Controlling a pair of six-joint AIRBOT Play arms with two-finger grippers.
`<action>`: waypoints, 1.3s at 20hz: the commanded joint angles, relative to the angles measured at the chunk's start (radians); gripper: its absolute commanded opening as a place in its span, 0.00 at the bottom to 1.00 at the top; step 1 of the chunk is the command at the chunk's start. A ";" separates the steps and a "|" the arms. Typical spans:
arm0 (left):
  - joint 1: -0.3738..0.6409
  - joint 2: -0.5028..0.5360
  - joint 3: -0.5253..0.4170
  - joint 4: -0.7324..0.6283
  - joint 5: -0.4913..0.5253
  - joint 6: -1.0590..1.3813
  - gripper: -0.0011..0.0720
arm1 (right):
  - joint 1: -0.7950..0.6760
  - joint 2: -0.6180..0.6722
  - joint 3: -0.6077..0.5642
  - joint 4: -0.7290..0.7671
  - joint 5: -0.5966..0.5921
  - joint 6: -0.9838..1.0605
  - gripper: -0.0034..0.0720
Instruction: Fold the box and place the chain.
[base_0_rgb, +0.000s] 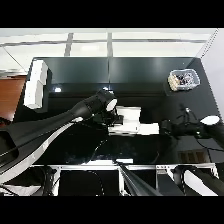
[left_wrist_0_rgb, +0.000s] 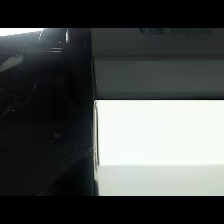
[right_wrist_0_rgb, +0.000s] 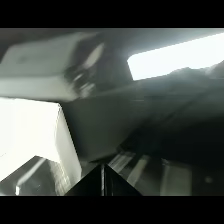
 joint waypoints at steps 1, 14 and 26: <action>0.000 0.000 0.001 -0.001 0.002 0.000 0.05 | 0.116 -0.063 0.003 0.195 -0.017 -0.166 0.07; 0.000 0.000 0.001 -0.001 0.005 0.000 0.05 | 0.291 -0.063 0.203 0.164 0.071 -0.113 0.68; 0.000 -0.002 0.001 -0.001 0.006 0.000 0.05 | 0.537 -0.064 0.280 -0.086 -0.083 0.219 0.67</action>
